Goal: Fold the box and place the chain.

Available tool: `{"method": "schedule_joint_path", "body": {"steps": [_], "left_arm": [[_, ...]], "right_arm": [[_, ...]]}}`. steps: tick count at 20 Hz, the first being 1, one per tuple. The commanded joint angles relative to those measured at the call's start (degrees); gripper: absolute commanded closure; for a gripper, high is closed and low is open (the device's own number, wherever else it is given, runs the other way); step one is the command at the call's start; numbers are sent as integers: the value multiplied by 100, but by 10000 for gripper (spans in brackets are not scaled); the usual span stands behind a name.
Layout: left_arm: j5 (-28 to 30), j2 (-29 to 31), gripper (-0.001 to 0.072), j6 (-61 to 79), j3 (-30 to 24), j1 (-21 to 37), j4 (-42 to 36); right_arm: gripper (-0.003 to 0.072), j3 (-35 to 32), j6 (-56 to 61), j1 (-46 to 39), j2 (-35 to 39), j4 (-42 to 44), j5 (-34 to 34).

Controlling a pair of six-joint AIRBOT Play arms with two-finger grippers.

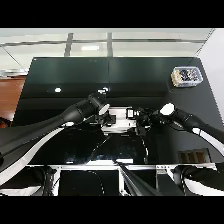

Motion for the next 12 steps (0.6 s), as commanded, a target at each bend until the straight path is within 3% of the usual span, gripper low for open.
{"method": "schedule_joint_path", "body": {"steps": [1,3,4,6,8,9,12], "left_arm": [[184,-2,207,-31,-20,76,-125],[223,-2,242,-28,-20,160,-306],[243,-2,322,-26,-20,177,-332],[240,-4,405,-28,-20,177,-332],[223,-4,628,-26,-22,177,-358],[225,-4,683,-24,-22,177,-372],[212,-4,681,-24,-20,177,-378]], "right_arm": [[558,0,0,7,-4,4,2],[558,0,0,4,-4,4,2],[558,0,0,7,-4,4,2],[559,0,0,7,-4,4,2],[558,0,0,7,-4,4,2],[558,0,0,7,-4,4,2],[558,0,0,7,-4,4,2]]}}
